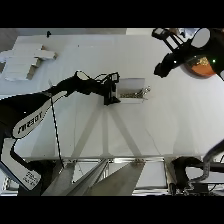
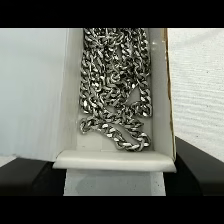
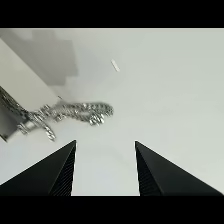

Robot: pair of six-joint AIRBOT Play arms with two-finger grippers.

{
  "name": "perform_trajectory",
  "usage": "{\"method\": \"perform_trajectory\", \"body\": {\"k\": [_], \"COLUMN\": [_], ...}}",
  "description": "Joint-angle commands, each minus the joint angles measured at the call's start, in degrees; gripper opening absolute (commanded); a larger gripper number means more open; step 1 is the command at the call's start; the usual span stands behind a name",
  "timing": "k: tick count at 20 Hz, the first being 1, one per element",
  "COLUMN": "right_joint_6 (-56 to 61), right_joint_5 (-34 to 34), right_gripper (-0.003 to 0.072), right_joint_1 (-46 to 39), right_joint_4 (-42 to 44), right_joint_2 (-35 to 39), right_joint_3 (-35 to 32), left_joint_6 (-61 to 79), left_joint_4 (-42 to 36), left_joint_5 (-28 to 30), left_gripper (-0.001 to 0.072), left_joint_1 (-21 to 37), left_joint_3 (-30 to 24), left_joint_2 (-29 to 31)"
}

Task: Fold the box and place the chain.

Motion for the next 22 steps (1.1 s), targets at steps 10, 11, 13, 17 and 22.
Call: {"method": "perform_trajectory", "body": {"k": [10,11,13,17,22], "right_joint_6": [-28.83,-29.14,-30.10,-32.92,-32.87], "right_joint_5": [1.97,1.99,2.51,5.11,4.98], "right_gripper": [0.0472,0.0472,0.0471,0.0470,0.0280], "right_joint_1": [-0.57,-0.28,0.46,1.92,2.36], "right_joint_4": [10.47,10.45,10.43,10.19,9.81], "right_joint_2": [-16.55,-16.70,-17.05,-17.57,-17.88], "right_joint_3": [-0.02,-0.04,-0.13,-0.39,-0.52], "left_joint_6": [0.02,0.02,0.02,0.02,0.02], "left_joint_4": [0.00,0.02,0.02,0.00,0.00], "left_joint_5": [0.00,0.00,0.00,0.00,0.00], "left_gripper": [0.0280,0.0280,0.0280,0.0280,0.0280], "left_joint_1": [0.02,0.02,0.02,0.02,0.02], "left_joint_3": [0.02,0.02,0.02,0.02,0.02], "left_joint_2": [0.00,0.00,0.00,0.00,0.00]}}
